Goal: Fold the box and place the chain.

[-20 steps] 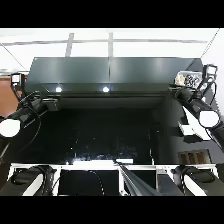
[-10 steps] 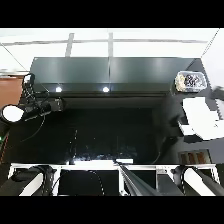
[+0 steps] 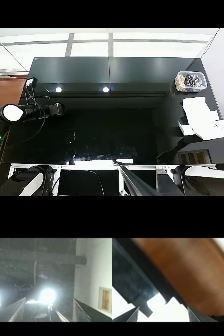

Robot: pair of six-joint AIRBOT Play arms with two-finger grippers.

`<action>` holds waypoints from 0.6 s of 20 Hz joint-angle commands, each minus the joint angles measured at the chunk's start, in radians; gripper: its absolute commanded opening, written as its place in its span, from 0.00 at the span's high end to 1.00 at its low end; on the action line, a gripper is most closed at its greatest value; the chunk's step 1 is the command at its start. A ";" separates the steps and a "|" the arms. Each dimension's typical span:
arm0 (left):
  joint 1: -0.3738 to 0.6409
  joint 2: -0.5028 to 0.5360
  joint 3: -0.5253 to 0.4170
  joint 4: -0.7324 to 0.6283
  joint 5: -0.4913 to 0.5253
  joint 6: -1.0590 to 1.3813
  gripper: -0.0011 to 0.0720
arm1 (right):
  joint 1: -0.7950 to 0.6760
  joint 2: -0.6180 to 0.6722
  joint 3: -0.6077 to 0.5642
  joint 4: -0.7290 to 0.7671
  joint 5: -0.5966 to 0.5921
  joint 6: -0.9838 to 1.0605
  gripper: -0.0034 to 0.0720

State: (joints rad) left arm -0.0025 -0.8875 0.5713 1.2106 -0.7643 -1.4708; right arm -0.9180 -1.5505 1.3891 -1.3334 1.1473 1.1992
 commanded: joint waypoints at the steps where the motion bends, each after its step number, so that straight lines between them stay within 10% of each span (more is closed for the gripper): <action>1: 0.001 -0.001 0.001 0.005 -0.008 -0.003 0.02 | 0.002 -0.121 0.076 -0.061 0.140 -0.149 0.00; 10: 0.000 -0.001 0.001 0.004 -0.007 -0.003 0.02 | 0.008 -0.157 0.076 -0.079 0.160 -0.270 0.00; 12: 0.000 -0.001 0.001 0.004 -0.009 -0.003 0.02 | 0.008 -0.157 0.076 -0.077 0.205 -0.269 0.33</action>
State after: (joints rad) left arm -0.0025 -0.8875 0.5713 1.2148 -0.7708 -1.4738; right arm -0.9108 -1.7035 1.4635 -1.4033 1.2976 0.9455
